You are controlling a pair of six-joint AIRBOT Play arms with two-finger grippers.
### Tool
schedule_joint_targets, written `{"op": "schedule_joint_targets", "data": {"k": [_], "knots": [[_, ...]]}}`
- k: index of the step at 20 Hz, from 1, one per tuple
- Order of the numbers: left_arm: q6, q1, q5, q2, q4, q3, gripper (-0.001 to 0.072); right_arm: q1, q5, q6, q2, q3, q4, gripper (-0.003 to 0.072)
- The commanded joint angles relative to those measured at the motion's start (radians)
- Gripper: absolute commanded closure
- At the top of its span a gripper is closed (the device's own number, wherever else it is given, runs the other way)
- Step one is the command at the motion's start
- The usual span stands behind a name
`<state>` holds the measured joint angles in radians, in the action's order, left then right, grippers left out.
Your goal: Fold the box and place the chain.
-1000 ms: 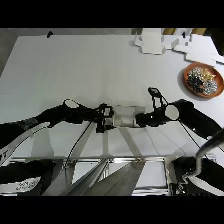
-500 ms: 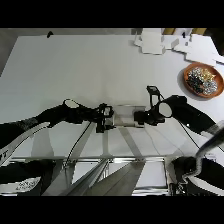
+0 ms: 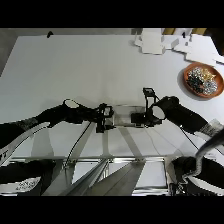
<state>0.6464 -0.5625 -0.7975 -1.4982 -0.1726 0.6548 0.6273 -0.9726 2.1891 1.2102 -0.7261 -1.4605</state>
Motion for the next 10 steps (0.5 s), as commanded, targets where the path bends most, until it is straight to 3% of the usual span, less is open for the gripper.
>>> {"op": "schedule_joint_targets", "data": {"k": [1, 7, 8, 10], "knots": [[0.000, 0.000, 0.000, 0.000, 0.000, -0.001, 0.0574, 0.003, 0.002, 0.014, 0.003, -0.001, -0.012, 0.0331], [0.000, 0.000, 0.000, 0.000, 0.000, -0.001, 0.0574, 0.008, 0.023, 0.033, 0.041, 0.000, -0.032, 0.0334], [0.000, 0.000, 0.000, 0.000, 0.000, -0.001, 0.0574, 0.018, 0.025, 0.033, 0.047, 0.000, -0.040, 0.0381], [0.000, 0.000, 0.000, 0.000, 0.000, -0.001, 0.0574, 0.036, 0.044, 0.040, 0.060, 0.000, -0.052, 0.0400]]}}
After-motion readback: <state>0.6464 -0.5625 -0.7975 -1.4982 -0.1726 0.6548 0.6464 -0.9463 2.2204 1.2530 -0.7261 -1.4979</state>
